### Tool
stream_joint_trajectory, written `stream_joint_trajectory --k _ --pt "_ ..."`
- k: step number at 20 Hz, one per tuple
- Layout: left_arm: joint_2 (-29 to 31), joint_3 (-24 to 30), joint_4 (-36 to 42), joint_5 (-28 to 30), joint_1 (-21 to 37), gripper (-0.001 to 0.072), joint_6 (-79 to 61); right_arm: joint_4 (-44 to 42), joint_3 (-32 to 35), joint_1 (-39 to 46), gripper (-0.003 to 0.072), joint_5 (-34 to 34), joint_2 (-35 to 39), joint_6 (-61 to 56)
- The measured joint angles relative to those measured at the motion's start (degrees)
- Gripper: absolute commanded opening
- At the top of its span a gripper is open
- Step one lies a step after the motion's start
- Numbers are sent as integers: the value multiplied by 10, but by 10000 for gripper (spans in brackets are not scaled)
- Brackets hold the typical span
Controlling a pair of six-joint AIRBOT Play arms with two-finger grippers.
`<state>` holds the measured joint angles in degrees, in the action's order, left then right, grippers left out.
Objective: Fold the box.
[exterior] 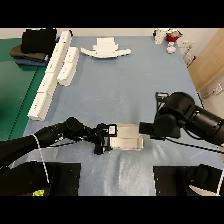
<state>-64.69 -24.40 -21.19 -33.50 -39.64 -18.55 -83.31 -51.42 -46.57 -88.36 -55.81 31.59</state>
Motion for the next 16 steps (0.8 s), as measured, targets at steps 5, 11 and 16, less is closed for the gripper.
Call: stream_joint_trajectory --k 5,11,16 --pt "0 0 0 0 0 414 0 -20 23 190 1 78 -14 145" --pt "0 0 0 0 0 414 0 -345 24 379 1 222 -126 489" --pt "0 0 0 0 0 414 0 -522 -7 396 3 148 -221 696"
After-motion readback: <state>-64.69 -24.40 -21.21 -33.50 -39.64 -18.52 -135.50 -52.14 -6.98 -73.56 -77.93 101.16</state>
